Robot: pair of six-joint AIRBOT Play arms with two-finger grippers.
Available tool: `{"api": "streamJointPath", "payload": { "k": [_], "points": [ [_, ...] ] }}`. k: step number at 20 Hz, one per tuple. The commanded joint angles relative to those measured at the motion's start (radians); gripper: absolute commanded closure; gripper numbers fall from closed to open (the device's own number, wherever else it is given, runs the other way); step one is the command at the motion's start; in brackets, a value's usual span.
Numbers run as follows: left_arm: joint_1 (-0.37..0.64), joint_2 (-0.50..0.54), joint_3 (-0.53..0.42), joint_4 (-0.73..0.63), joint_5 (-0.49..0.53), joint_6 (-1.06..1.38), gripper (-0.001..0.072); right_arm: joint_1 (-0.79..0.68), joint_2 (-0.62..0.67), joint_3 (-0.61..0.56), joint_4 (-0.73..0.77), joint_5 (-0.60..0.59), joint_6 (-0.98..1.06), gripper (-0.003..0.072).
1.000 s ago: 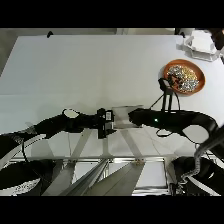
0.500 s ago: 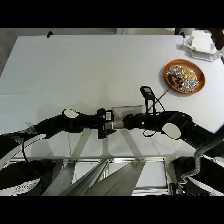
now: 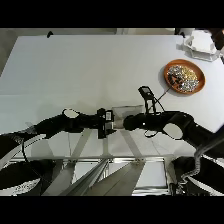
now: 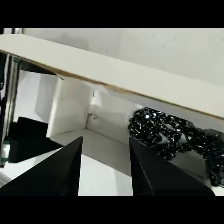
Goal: Fold the box and place the chain.
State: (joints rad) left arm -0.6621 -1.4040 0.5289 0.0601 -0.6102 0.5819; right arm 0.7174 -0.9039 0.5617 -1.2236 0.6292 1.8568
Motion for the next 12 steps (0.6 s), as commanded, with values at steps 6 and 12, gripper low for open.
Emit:
{"api": "streamJointPath", "payload": {
  "k": [6, 12],
  "points": [
    [0.0, 0.001, 0.0, 0.0, 0.0, 0.0, 0.0559, -0.407, 0.252, 0.002, -0.103, 0.306, -0.118, 0.039],
    [0.0, 0.001, 0.0, 0.0, 0.0, 0.0, 0.0559, -0.583, 0.083, 0.003, -0.121, 0.278, -0.352, 0.0325]
  ]
}}
